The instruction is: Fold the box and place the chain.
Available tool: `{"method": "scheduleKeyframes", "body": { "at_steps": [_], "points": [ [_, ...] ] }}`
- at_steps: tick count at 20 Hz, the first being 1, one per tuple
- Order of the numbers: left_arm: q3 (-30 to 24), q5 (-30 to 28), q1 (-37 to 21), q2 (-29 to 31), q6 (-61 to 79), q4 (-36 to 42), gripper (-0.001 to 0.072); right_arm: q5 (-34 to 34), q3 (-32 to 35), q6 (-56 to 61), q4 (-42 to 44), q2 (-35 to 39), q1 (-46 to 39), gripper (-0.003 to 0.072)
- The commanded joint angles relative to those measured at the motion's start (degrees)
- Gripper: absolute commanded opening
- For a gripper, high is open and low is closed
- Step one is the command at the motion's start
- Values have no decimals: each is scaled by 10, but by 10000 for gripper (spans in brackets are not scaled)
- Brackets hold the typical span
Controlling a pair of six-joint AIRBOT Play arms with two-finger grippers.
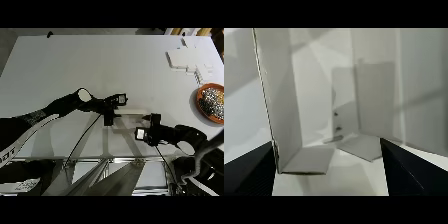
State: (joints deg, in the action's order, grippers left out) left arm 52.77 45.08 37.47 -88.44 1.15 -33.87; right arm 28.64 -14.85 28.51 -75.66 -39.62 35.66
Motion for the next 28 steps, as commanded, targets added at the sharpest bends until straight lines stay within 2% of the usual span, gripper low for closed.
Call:
{"method": "scheduleKeyframes", "body": {
  "at_steps": [1,3,11,14,22,28],
  "points": [
    [0,2,0,0,1,0,9,36,-36,-6,20,-1,-41,682],
    [0,1,0,0,1,0,9,43,-41,-25,35,-5,-63,684],
    [0,2,0,0,1,0,9,104,-41,-281,277,-91,-179,684],
    [0,2,0,0,1,0,9,131,-42,-383,335,-120,-223,684],
    [0,2,0,0,1,0,9,175,-67,-501,402,-198,-284,684],
    [0,2,0,0,1,0,9,213,-87,-516,417,-276,-286,683]
  ]
}}
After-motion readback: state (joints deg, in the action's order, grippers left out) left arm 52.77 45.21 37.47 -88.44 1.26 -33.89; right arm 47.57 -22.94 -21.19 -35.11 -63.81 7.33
